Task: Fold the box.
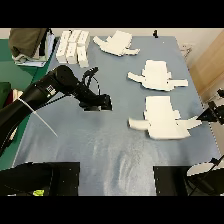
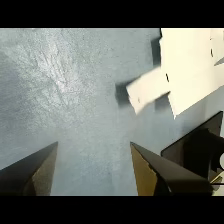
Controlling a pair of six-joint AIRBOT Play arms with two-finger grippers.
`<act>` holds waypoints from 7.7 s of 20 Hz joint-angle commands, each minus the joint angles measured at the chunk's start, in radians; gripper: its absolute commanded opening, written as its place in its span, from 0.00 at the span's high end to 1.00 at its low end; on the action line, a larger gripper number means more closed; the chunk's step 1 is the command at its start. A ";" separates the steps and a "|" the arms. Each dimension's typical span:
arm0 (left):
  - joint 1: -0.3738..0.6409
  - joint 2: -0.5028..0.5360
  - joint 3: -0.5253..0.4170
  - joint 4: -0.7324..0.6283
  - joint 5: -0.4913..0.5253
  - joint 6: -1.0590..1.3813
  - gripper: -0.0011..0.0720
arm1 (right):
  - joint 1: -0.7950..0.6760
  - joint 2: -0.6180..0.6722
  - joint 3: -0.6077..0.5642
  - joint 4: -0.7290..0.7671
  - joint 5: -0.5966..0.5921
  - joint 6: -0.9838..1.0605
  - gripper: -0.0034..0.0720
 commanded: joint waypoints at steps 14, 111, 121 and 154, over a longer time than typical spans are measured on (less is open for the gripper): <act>0.054 0.121 -0.067 -0.082 0.023 0.201 0.96 | 0.605 0.878 -0.722 0.071 -0.494 0.506 0.95; 0.204 -0.349 -0.034 -0.428 -0.240 0.937 0.97 | 1.149 0.950 -0.810 0.037 -0.803 0.389 0.50; 0.005 0.033 -0.213 -0.356 0.316 1.401 0.97 | 1.032 1.017 -0.460 -0.348 -0.747 0.709 0.60; -0.187 0.218 -0.470 -0.378 0.583 1.662 0.97 | 1.212 0.811 -0.785 -0.180 -0.907 0.753 0.95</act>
